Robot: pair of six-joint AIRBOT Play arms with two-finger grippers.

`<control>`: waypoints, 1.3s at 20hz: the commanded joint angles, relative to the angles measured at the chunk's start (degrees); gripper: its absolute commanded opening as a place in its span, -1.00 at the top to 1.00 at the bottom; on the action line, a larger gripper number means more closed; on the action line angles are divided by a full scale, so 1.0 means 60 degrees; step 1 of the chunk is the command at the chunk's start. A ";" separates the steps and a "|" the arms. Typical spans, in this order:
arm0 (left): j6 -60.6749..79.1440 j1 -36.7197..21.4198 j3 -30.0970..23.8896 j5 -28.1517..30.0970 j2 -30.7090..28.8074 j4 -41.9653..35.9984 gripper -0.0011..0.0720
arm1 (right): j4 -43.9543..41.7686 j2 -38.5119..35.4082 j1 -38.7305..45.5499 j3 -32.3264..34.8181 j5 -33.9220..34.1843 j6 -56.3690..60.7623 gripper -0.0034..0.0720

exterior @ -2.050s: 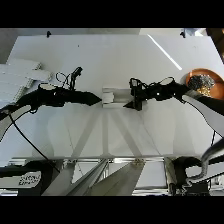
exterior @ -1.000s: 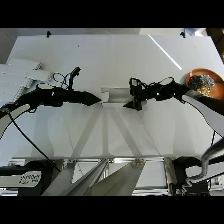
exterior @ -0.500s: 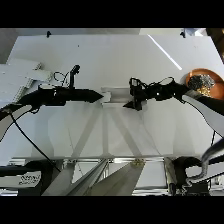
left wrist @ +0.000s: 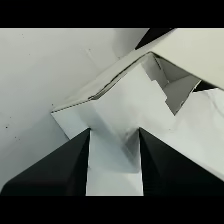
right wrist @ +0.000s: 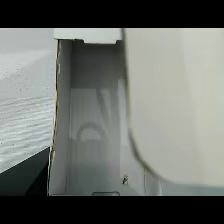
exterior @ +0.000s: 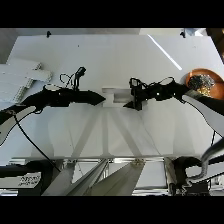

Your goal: Fold the box and place the chain.

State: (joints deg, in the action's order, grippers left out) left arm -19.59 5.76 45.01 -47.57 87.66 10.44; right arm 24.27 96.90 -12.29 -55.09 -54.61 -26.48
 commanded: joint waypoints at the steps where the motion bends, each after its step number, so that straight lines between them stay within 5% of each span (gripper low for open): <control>1: -0.0120 0.0335 -0.0004 0.0907 0.0004 0.0160 0.05 | -0.0015 0.0004 -0.0004 -0.0007 -0.0007 0.0004 -0.47; 6: -0.0517 0.0386 -0.0004 0.1089 -0.0022 0.0408 0.19 | -0.0015 0.0004 -0.0004 -0.0007 -0.0004 0.0004 -0.47; 11: -0.2379 0.0386 0.0000 0.1548 -0.0641 0.2539 0.23 | -0.0015 0.0004 -0.0004 -0.0007 -0.0007 0.0004 -0.47; 18: -0.4167 0.0900 0.0069 0.1887 -0.0761 0.3847 0.23 | -0.0015 0.0004 -0.0004 -0.0007 -0.0007 0.0004 -0.47; 26: -0.9431 0.1676 0.1789 0.1060 -0.0408 0.8728 0.23 | -0.0015 0.0004 -0.0004 -0.0007 -0.0007 0.0004 -0.47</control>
State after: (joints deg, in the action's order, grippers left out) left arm -63.83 14.48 52.18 -38.37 84.09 51.29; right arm 24.21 96.90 -12.34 -55.09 -54.65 -26.46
